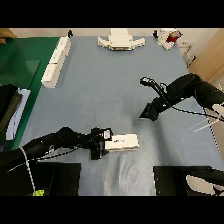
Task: Fold the box.
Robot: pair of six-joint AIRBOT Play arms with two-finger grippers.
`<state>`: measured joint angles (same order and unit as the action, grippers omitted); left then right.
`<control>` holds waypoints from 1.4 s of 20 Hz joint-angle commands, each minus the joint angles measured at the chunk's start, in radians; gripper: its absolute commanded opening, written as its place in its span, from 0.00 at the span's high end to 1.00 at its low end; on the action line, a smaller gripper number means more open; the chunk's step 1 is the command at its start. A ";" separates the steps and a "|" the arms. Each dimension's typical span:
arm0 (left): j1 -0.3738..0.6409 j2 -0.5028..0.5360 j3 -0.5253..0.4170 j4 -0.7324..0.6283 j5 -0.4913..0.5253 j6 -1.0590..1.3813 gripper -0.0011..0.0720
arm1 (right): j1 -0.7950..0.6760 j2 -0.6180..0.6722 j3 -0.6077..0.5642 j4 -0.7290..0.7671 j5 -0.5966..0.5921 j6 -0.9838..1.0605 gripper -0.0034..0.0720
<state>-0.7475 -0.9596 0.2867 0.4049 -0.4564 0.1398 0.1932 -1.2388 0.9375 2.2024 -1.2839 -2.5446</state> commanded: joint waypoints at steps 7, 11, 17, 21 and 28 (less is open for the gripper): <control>0.047 0.183 0.006 0.100 0.019 -0.316 0.26 | 0.000 0.000 0.001 0.000 0.000 0.000 0.95; 0.300 0.314 0.006 0.478 -0.077 -0.772 0.26 | 0.000 0.000 0.001 0.000 0.000 0.000 0.95; 0.859 0.341 0.008 0.684 -0.161 -0.853 0.26 | 0.000 0.000 0.001 0.000 0.000 0.000 0.95; 1.114 0.256 0.048 0.681 -0.079 -0.776 0.26 | 0.000 0.000 0.001 -0.001 0.000 0.000 0.95; 1.176 -0.105 0.296 0.671 -0.030 -0.758 0.26 | 0.000 0.000 0.001 -0.001 0.000 0.000 0.95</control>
<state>0.3969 -0.9379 0.4847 1.0733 -0.5011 -0.6266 0.1932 -1.2388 0.9375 2.2017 -1.2842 -2.5450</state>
